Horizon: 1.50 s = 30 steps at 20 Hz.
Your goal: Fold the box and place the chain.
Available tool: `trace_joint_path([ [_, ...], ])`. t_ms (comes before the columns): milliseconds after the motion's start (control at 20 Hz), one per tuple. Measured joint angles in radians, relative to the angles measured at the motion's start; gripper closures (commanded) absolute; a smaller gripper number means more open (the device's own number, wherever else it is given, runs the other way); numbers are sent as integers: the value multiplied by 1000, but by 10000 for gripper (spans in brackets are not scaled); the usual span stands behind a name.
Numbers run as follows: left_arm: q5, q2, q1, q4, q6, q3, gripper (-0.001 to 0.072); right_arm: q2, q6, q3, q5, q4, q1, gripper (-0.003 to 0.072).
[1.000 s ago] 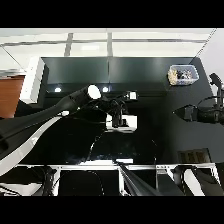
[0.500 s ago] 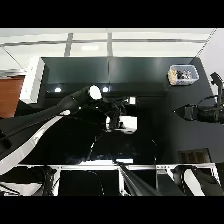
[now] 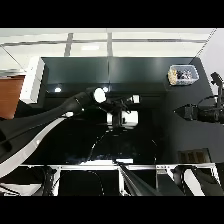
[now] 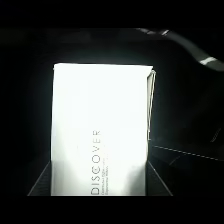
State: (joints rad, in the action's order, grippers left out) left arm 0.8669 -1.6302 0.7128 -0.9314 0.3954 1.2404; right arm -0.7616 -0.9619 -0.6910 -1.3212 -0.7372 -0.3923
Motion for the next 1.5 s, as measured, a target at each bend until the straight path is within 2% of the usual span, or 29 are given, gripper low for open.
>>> trace_joint_path([
  [150, 103, 69, -78, -156, 280, 19, 321, 0, 0, 0, 1, 0, 0, 671],
  [250, 195, 133, -184, -285, 486, 12, 321, 0, 0, 0, 3, 0, 0, 671],
  [400, 341, 271, -405, -380, 697, -92, 321, 0, 0, 0, 9, 0, 0, 672],
  [500, 370, 388, -574, -430, 779, -209, 321, 0, 0, 0, 14, 0, 0, 671],
  [600, 369, 504, -758, -497, 840, -328, 321, 0, 0, 0, 19, 0, 0, 671],
  [700, 306, 605, -952, -540, 874, -430, 321, 0, 0, 0, 22, 2, 0, 672],
  [800, 244, 668, -1124, -550, 879, -505, 320, 0, -1, 0, 23, 3, 0, 672],
  [900, 183, 689, -1247, -523, 821, -544, 319, 0, -5, 0, 27, 3, 0, 671],
  [1100, 80, 666, -1340, -382, 613, -570, 320, 0, -16, 0, 53, 3, 0, 671],
  [1250, -1, 617, -1341, -334, 523, -559, 319, 0, -27, 0, 68, 4, 0, 671],
  [1500, -47, 507, -1316, -302, 466, -501, 299, -1, -33, 0, 107, 3, 0, 671],
])
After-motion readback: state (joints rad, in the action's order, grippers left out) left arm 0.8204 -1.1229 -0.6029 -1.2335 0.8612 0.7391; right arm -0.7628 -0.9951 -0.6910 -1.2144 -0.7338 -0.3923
